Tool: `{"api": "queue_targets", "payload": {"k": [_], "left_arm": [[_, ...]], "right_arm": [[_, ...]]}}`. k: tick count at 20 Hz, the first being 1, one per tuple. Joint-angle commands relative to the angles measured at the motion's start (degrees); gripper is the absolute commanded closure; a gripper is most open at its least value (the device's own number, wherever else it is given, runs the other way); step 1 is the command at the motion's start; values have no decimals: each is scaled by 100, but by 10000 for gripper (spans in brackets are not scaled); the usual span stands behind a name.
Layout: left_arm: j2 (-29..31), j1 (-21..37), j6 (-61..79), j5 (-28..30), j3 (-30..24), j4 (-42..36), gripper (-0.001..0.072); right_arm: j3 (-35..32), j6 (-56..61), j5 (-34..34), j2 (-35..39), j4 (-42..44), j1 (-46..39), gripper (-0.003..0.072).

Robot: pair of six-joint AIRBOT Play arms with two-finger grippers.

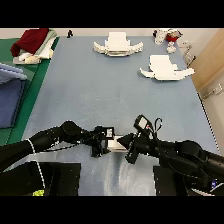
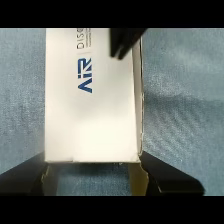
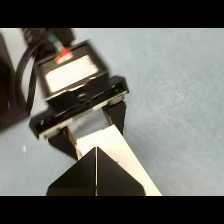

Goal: Fold the box.

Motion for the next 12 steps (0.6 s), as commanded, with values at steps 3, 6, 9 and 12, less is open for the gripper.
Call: {"api": "queue_targets", "payload": {"k": [3, 6, 9, 12], "left_arm": [[0, 2, -2, 4, 2, 2, 181], [0, 2, -2, 2, 2, 2, 182], [0, 2, 0, 4, 2, 2, 182], [0, 2, -2, 4, 2, 2, 182]], "right_arm": [[-931, 1532, 1967, 4, 649, 315, 683], [-935, 1534, 1781, -240, 647, 511, 683], [-933, 1534, 1609, -527, 645, 579, 683], [-935, 1532, 1419, -754, 645, 579, 683]]}}
